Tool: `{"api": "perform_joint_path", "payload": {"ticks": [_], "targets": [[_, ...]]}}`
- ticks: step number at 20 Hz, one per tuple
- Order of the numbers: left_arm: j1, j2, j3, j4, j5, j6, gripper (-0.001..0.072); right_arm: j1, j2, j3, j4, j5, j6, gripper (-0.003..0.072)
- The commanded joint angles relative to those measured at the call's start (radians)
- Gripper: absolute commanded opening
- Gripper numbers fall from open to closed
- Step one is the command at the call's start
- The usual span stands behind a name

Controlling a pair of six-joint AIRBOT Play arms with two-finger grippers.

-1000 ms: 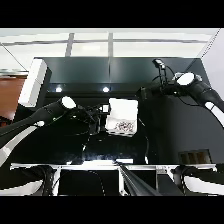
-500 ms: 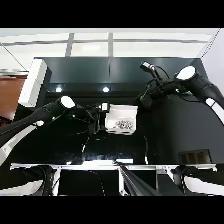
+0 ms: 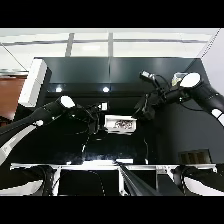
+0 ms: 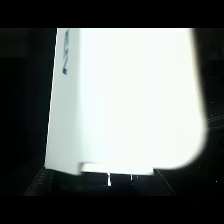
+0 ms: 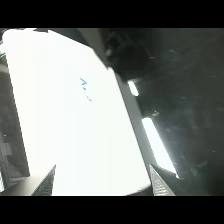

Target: Fold the box and place the chain.

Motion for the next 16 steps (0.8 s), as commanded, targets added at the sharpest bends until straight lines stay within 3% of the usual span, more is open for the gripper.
{"api": "perform_joint_path", "payload": {"ticks": [1, 16], "targets": [[0.001, 0.0, 0.001, 0.0, -0.001, 0.0, 0.0532, 0.052, 0.008, -0.048, 0.013, -0.034, -0.093, 0.0668], [0.001, 0.0, 0.001, 0.0, -0.002, 0.0, 0.0532, 0.146, 0.005, -0.067, -0.103, -0.085, -0.113, 0.0668]]}}
